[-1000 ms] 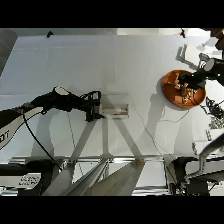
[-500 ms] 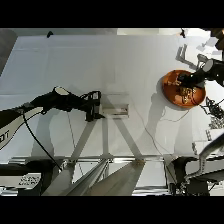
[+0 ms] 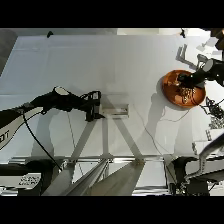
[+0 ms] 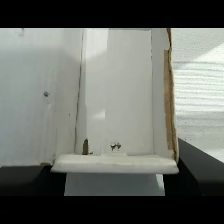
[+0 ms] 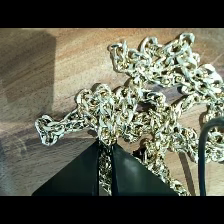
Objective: Fold the box and place the chain.
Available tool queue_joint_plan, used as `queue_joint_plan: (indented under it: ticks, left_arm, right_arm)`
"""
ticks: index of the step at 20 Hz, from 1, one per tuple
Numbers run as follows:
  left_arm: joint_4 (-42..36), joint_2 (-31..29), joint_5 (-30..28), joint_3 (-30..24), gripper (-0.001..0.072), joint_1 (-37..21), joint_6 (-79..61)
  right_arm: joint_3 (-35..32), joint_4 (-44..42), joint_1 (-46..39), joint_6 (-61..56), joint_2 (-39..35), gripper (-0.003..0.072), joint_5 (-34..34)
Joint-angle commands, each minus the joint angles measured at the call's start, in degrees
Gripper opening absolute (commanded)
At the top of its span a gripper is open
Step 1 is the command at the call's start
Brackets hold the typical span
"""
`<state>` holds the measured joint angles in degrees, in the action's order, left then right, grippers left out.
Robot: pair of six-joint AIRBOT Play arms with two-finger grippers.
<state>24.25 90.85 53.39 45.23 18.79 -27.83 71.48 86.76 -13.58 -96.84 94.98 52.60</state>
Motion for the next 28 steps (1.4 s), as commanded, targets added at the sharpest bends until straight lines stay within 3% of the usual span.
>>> queue_joint_plan:
  ticks: [1, 11, 20, 23, 28]
  left_arm:
    - [0.0, 0.0, 0.0, 0.0, 0.0339, 0.0, 0.0]
    - [0.0, 0.0, 0.0, 0.0, 0.0339, 0.0, 0.0]
    - [0.0, 0.0, 0.0, 0.0, 0.0339, 0.0, 0.0]
    - [0.0, 0.0, 0.0, 0.0, 0.0339, 0.0, 0.0]
    - [0.0, 0.0, 0.0, 0.0, 0.0339, 0.0, 0.0]
  right_arm:
    - [0.0, 0.0, 0.0, 1.5, -0.2, 0.0014, 1.8]
    - [0.0, 0.0, 0.0, 8.9, -9.0, 0.0014, 3.9]
    - [-0.2, -0.5, 0.3, 17.2, -22.0, 0.0011, 17.4]
    - [-2.1, -0.1, 4.7, 17.4, -27.6, 0.0010, 18.5]
    - [-3.5, 1.9, 19.1, 17.2, -35.5, 0.0011, 26.3]
